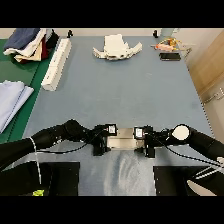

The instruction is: Fold the box.

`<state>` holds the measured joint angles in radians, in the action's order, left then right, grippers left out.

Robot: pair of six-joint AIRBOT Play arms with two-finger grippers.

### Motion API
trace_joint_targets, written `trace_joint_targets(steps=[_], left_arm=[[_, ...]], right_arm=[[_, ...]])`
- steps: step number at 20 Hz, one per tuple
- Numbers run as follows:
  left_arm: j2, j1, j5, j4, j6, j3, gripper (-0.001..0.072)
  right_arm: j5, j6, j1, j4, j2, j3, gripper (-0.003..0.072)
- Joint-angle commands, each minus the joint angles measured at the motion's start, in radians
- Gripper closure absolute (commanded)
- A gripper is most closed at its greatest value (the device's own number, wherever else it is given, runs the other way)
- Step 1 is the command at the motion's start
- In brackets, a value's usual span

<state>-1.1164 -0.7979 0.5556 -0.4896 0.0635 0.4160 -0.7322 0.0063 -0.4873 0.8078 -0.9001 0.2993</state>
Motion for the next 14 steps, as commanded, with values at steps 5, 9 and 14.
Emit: trace_joint_targets(steps=[5, 9, 14], left_arm=[[0.0, 0.0, 0.002, 0.0, 0.0, 0.0, 0.0237], [0.0, 0.0, 0.002, 0.0, 0.0, 0.0, 0.0236], [0.0, 0.0, 0.002, 0.0, 0.0, 0.0, 0.0237]], right_arm=[[0.0, 0.001, -0.001, 0.0, 0.0, 0.001, 0.0212], [-0.006, 0.002, -0.001, -0.001, 0.005, 0.001, -0.0034], [-0.023, 0.001, -0.001, 0.017, 0.027, 0.002, -0.0034]])
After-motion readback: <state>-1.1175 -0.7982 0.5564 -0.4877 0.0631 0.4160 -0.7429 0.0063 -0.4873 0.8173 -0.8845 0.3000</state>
